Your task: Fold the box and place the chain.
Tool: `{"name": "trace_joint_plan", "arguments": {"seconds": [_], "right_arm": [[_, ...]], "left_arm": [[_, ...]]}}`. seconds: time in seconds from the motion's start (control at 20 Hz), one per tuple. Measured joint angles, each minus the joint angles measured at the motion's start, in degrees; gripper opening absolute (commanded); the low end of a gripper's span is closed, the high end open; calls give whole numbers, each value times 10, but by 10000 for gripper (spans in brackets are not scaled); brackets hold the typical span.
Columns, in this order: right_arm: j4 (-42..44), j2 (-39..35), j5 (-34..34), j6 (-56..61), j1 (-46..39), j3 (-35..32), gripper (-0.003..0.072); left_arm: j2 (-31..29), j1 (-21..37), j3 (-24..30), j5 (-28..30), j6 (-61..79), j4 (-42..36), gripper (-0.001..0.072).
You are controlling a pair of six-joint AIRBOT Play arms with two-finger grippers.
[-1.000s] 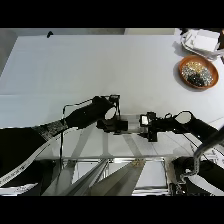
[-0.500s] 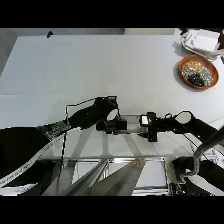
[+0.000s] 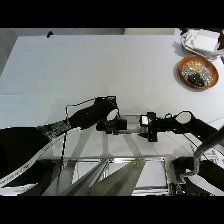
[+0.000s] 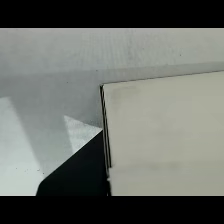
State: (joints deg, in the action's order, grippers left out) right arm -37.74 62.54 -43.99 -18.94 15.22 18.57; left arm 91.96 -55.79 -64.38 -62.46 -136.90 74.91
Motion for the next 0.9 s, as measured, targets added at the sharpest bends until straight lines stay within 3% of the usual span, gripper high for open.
{"name": "trace_joint_plan", "arguments": {"seconds": [0.1, 0.15, 0.3, 0.4, 0.65, 0.9], "right_arm": [[0, 0, 0, 0, 0, 0, 412], [0, 0, 0, 0, 0, 0, 412], [0, 0, 0, 0, 0, 0, 412], [0, 0, 0, 0, 0, 0, 412], [0, 0, 2, -1, 0, 0, 412], [0, 0, 1, -1, 0, 0, 412]], "left_arm": [[0, 0, 0, 1, 1, -2, 70], [-2, 0, 0, 5, 3, -2, 158], [-16, 4, 0, 29, 4, -1, 331], [-30, 11, 0, 33, 4, 3, 355], [-90, 35, 35, 30, 59, 15, 694], [-213, 83, 143, 51, 296, 13, 700]]}}
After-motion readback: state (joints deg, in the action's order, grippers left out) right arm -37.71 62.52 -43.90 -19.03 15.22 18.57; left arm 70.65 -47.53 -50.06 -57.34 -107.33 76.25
